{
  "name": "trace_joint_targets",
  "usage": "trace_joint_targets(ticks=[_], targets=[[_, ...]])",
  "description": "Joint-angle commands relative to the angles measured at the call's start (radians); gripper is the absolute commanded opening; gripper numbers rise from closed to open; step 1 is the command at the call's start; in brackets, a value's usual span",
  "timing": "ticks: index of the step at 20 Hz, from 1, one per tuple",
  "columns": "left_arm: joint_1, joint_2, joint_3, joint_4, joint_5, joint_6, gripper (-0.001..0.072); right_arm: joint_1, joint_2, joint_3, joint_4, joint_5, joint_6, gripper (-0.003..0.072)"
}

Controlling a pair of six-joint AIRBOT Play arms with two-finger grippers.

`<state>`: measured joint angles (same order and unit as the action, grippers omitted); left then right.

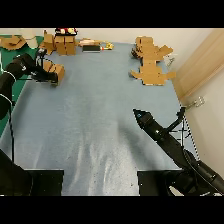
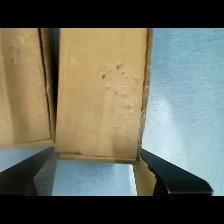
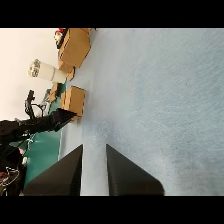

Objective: Fold the box.

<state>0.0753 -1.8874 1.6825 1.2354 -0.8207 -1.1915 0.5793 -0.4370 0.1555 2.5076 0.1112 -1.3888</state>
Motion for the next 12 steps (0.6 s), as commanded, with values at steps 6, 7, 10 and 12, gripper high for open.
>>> trace_joint_targets(ticks=[6, 7, 10, 12], targets=[[0.068, 0.001, 0.18, -0.073, -0.267, -0.039, 0.0683, 0.0, -0.014, 0.001, -0.002, 0.0, 0.0, 0.0245], [0.064, 0.001, 0.191, -0.111, -0.279, -0.038, 0.0683, 0.0, -0.026, 0.001, -0.001, 0.0, 0.0, 0.0245], [0.055, 0.007, 0.214, -0.161, -0.317, -0.039, 0.0682, 0.0, -0.056, 0.001, -0.002, -0.008, 0.0, 0.0244], [0.053, 0.027, 0.224, -0.172, -0.336, -0.069, 0.063, 0.0, -0.077, 0.001, -0.002, -0.012, 0.0, 0.0236]])
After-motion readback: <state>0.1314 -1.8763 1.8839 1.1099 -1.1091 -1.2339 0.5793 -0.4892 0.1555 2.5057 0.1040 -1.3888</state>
